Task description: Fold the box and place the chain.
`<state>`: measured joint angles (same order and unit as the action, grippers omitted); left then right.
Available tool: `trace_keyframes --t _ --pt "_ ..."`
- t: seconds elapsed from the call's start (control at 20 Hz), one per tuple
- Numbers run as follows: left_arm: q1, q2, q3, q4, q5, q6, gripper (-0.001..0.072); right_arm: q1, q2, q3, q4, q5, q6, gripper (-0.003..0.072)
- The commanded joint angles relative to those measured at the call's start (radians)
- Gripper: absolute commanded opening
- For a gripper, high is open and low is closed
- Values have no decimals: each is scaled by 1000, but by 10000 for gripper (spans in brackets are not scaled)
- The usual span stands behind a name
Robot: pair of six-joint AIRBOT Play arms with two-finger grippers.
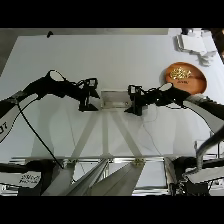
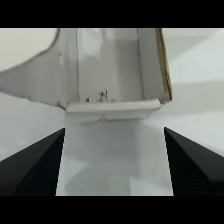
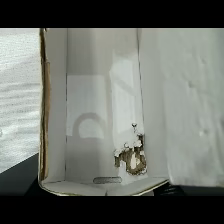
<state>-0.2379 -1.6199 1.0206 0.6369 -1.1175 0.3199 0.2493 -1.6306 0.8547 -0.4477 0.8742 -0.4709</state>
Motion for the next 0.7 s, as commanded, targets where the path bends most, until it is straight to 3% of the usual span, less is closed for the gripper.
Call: trace_keyframes --t 0.0,0.15,0.65 --pt "37 -17 -1 -135 -55 195 713 1 1 0 0 0 0 543" --pt "58 -18 -1 -128 -119 222 713 1 1 0 0 0 0 543" --pt "8 -122 0 -252 -47 212 713 1 1 0 0 0 0 543"
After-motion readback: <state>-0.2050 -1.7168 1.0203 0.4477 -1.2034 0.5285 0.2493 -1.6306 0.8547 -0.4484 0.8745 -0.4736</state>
